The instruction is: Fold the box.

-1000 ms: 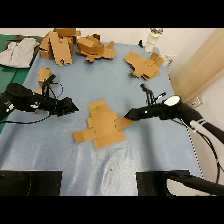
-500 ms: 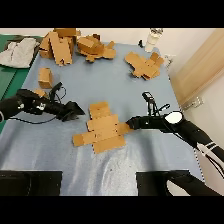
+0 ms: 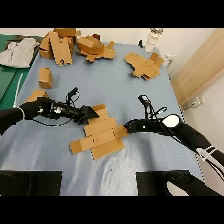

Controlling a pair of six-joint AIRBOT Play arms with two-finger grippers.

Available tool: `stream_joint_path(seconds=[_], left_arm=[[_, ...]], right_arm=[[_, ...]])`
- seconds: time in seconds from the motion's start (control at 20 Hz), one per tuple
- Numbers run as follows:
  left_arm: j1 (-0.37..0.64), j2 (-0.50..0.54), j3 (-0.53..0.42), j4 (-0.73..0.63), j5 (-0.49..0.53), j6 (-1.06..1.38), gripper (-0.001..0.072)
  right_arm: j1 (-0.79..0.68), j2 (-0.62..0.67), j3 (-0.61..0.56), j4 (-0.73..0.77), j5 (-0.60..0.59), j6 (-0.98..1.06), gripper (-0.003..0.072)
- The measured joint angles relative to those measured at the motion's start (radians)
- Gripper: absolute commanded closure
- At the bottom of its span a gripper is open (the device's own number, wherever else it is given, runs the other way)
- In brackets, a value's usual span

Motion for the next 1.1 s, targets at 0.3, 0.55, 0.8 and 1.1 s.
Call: stream_joint_path(seconds=[0.3,0.55,0.8,1.1], left_arm=[[-0.01,-0.026,0.0,-0.062,-0.048,0.105,0.0488],[-0.011,-0.03,0.0,-0.067,-0.091,0.19,0.0696],[-0.011,-0.03,0.005,-0.066,-0.106,0.318,0.0696],[-0.011,-0.03,0.11,-0.048,-0.195,0.541,0.0696]], right_arm=[[0.011,-0.002,-0.002,-0.001,-0.004,0.0,0.0685],[0.011,-0.002,-0.002,-0.002,-0.006,0.0,0.0684],[0.012,-0.002,-0.002,-0.002,-0.007,0.0,0.0682],[0.011,-0.002,-0.002,-0.006,-0.017,0.002,0.0502]])
